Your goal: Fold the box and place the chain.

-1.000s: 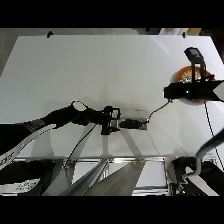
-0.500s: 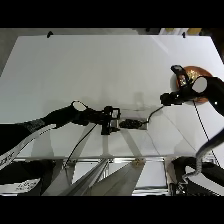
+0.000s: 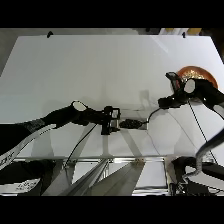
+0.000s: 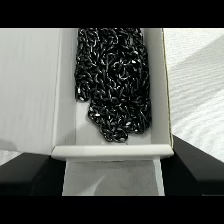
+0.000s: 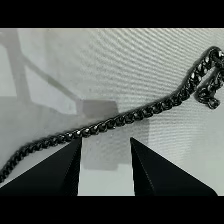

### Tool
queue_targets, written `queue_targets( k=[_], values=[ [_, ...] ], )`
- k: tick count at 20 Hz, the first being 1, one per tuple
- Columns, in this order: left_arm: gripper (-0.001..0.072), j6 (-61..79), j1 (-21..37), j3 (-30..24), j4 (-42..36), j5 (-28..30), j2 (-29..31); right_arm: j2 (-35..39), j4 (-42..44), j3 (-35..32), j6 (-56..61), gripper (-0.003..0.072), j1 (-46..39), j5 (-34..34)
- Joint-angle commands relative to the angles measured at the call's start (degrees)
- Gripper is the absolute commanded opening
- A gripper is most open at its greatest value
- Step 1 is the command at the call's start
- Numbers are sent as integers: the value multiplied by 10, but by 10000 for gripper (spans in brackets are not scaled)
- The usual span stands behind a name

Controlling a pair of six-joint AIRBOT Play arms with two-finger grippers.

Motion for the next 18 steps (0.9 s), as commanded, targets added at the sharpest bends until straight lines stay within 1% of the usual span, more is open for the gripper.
queue_targets(
  k=[1,2,4,5,6,7,10,13,15,16,17,18],
  values=[
    [389,0,0,0,0,0,0,-16,-3,0,2,330,0,-1],
    [389,0,0,0,0,0,0,-18,-3,0,2,272,0,-1],
    [389,0,0,0,0,0,0,-19,-3,0,2,215,0,0],
    [389,0,0,0,0,0,0,-19,-3,0,2,152,0,4],
    [389,0,0,0,0,0,0,-19,-3,0,1,70,0,10],
    [389,0,0,0,0,0,0,-18,-3,0,1,19,0,20],
    [389,0,0,0,0,0,0,4,-3,0,1,15,0,46],
    [389,0,0,0,0,0,0,57,1,0,1,15,0,61],
    [389,0,0,0,0,0,0,93,1,0,1,15,0,49],
    [389,0,0,0,0,0,0,101,1,0,-1,30,0,39],
    [389,0,0,0,0,0,0,100,1,0,-1,118,0,32],
    [389,0,0,0,0,0,0,96,1,0,0,162,0,24]
  ],
)
